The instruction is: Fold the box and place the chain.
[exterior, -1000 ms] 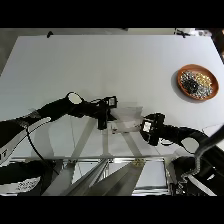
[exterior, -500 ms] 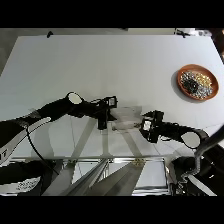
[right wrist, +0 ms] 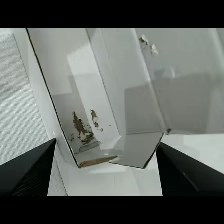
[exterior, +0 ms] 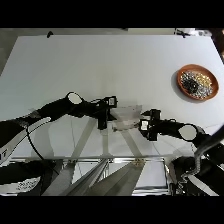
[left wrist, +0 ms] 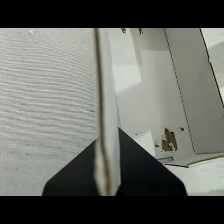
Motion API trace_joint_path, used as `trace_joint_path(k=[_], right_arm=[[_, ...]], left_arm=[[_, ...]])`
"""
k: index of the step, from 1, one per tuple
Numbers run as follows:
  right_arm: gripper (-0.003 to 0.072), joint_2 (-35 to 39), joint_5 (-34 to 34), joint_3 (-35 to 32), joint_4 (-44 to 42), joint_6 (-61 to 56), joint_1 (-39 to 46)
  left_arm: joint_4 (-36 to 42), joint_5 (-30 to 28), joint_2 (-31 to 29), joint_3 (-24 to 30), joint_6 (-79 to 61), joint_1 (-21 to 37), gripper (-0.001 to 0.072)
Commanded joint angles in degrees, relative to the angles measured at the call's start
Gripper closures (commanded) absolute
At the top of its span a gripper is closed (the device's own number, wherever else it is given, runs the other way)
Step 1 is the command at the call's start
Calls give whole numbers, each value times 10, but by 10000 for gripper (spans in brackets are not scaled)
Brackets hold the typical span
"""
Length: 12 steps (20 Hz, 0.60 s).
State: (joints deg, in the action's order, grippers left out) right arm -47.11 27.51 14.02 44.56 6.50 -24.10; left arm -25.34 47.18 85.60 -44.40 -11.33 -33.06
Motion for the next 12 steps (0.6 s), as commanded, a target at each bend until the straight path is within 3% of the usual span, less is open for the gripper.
trace_joint_path(k=[1, 4, 12], right_arm=[[-17, -20, 1, 1, -64, 84, 1], [-16, -40, 6, 5, -106, 113, 6], [-11, -65, 83, 28, -104, 153, 80]], left_arm=[[0, 0, 0, 0, 0, 0, 696], [0, 0, 0, 0, 0, 0, 696], [0, 0, 0, 0, 0, 0, 696]])
